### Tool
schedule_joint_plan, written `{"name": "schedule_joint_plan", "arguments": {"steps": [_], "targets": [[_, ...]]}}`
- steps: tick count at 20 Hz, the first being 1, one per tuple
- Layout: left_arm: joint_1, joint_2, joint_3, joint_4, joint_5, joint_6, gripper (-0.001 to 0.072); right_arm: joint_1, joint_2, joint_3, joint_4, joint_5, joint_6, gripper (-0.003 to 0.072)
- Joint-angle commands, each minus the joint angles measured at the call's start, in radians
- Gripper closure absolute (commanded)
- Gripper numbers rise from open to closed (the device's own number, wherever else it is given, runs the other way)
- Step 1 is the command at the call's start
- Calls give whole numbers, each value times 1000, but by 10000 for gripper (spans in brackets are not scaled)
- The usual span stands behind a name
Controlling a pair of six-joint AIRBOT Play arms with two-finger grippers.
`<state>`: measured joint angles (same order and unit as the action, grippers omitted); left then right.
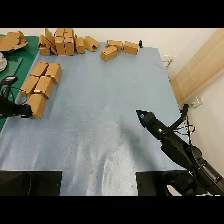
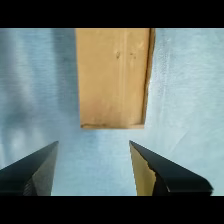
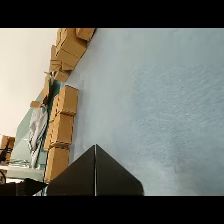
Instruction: Fold the box.
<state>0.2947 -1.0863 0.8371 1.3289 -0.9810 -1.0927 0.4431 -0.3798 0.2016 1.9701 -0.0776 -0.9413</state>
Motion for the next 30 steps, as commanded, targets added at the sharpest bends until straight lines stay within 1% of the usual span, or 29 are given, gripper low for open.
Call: {"name": "schedule_joint_plan", "arguments": {"steps": [1,2,3,4,5,6,8,10,11,13,15,17,20,24,30], "targets": [[-3,68,56,70,-94,-65,13,0,0,1,-9,-31,-2,682],[-6,94,71,19,-113,-79,14,0,-1,5,-30,-43,-2,682],[-16,117,83,-41,-127,-79,112,0,-8,19,-57,-75,-2,682],[-36,141,91,-109,-140,-65,498,0,-25,43,-83,-116,-3,682],[-68,161,93,-173,-142,-1,699,0,-56,84,-120,-175,-3,682],[-113,177,95,-236,-128,8,699,0,-95,133,-155,-235,-18,682],[-225,186,109,-331,-92,3,700,0,-204,263,-154,-352,-154,682],[-375,166,140,-340,-47,-19,700,10,-341,414,-125,-456,-306,682],[-448,135,168,-330,-32,-52,700,21,-420,492,-116,-497,-378,682],[-552,48,230,-331,-33,-86,700,46,-561,624,-101,-553,-457,682],[-621,-48,283,-347,-45,-87,699,73,-661,707,-81,-566,-505,682],[-657,-126,315,-380,-37,-86,699,92,-721,754,-79,-568,-517,682],[-669,-178,320,-429,-5,-85,698,100,-742,763,-77,-573,-517,682],[-667,-180,320,-431,17,-84,699,100,-737,763,-78,-632,-517,682],[-668,-180,320,-431,17,-84,699,100,-738,763,-78,-634,-517,682]]}}
